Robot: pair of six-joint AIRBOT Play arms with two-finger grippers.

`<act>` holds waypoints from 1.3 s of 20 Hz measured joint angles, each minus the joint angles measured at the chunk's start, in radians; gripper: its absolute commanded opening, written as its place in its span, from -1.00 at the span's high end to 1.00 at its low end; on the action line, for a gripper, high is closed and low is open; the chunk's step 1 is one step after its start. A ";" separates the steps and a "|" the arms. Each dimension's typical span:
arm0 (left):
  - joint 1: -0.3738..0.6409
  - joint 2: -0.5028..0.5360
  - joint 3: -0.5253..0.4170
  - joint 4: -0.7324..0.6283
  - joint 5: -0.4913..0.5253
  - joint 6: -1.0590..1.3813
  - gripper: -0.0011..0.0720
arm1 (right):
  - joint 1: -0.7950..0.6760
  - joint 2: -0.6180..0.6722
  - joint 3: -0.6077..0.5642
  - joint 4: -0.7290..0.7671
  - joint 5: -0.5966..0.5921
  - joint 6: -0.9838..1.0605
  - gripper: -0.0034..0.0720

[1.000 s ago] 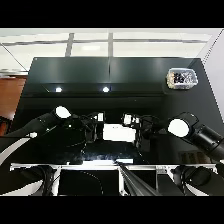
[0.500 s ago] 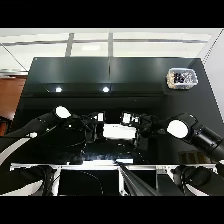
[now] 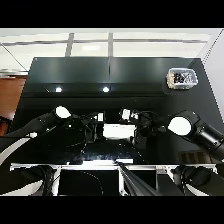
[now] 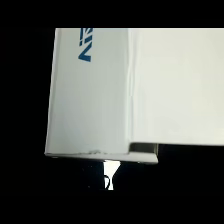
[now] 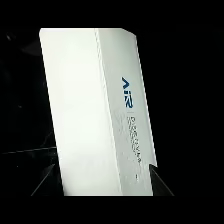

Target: Fold the box and place the chain.

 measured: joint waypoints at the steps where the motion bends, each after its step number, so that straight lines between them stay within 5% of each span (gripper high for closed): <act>1: 0.000 0.000 0.000 0.000 0.000 0.000 -0.28 | -0.010 0.000 0.005 0.004 0.005 0.000 -0.93; 17: 0.000 0.000 0.000 0.000 0.000 0.000 -0.28 | -0.112 -0.022 0.101 0.129 0.101 -0.079 -0.93; 26: 0.000 0.000 0.000 0.000 0.000 0.000 -0.28 | -0.134 -0.068 0.027 0.131 0.076 -0.097 -0.93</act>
